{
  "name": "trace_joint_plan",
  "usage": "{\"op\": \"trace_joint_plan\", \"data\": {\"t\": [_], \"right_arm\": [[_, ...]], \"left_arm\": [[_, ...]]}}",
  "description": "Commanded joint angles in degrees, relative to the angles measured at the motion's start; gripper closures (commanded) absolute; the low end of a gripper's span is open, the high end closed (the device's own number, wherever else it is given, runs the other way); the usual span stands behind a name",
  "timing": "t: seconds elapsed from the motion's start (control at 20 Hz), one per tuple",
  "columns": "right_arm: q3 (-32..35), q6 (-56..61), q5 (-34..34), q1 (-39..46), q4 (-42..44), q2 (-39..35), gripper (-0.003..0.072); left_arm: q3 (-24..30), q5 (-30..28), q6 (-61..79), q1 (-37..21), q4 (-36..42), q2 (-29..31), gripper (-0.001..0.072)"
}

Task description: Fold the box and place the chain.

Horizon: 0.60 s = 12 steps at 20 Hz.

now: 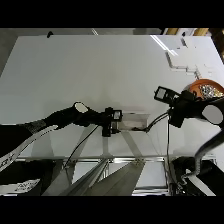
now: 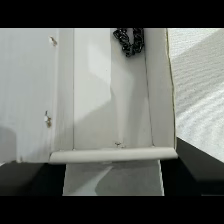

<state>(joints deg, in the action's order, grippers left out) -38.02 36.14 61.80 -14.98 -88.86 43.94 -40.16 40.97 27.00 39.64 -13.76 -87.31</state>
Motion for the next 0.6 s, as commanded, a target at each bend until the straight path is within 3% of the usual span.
{"op": "trace_joint_plan", "data": {"t": [0.0, 0.1, 0.2, 0.55], "right_arm": [[4.46, -20.70, -5.38, 5.11, 7.34, 1.38, 0.0470], [7.10, -27.10, -7.89, 5.11, 11.63, 3.08, 0.0471], [8.66, -31.91, -9.49, 5.11, 14.64, 5.29, 0.0519], [9.25, -42.93, -10.45, 5.09, 19.87, 13.68, 0.0517]], "left_arm": [[0.02, 0.00, 0.02, 0.00, -0.02, 0.00, 0.0437], [0.02, 0.00, 0.02, 0.00, 0.00, 0.00, 0.0437], [0.02, 0.00, 0.02, 0.00, 0.00, 0.00, 0.0437], [0.02, 0.00, 0.02, 0.00, -0.02, 0.00, 0.0437]]}}
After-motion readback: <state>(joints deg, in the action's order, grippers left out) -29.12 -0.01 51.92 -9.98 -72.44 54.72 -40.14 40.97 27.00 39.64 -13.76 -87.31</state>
